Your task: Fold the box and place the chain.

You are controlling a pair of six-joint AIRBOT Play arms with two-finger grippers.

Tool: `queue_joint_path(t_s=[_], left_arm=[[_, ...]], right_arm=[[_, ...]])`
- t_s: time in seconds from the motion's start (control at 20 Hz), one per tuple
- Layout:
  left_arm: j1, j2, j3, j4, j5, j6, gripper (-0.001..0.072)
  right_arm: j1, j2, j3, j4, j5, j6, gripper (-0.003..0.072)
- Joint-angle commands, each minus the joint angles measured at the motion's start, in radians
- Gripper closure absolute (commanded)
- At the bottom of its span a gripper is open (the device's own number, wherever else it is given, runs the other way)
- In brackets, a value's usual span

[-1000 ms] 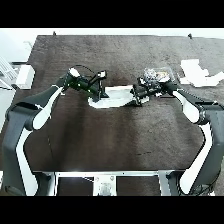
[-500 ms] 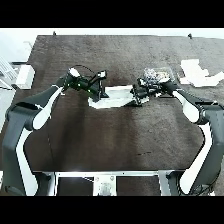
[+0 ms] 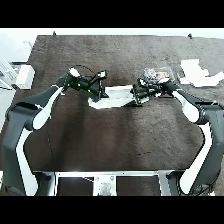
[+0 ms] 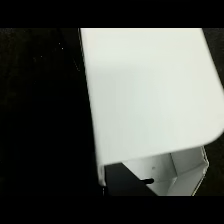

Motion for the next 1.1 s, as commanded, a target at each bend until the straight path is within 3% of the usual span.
queue_joint_path(t_s=[0.0, 0.3, 0.4, 0.75, 0.85, 1.05], left_arm=[[0.000, 0.000, 0.000, 0.000, 0.000, 0.000, 0.0688], [0.000, 0.000, 0.000, 0.000, 0.000, 0.000, 0.0688], [0.000, 0.000, 0.000, 0.000, 0.000, 0.000, 0.0688], [0.000, 0.000, 0.000, 0.000, 0.000, 0.000, 0.0688], [0.000, 0.000, 0.000, 0.000, 0.000, 0.000, 0.0688], [0.000, 0.000, 0.000, 0.000, -0.002, 0.000, 0.0688]], right_arm=[[0.001, 0.000, 0.000, -0.002, -0.002, 0.000, 0.0030], [0.001, 0.000, 0.000, -0.005, -0.005, 0.000, 0.0056], [0.001, 0.000, 0.000, -0.005, -0.005, 0.000, 0.0229], [0.001, 0.000, 0.000, -0.005, -0.005, 0.000, 0.0228], [0.001, 0.000, 0.000, -0.005, -0.005, 0.000, 0.0145], [0.001, 0.000, 0.000, -0.005, -0.005, 0.000, 0.0136]])
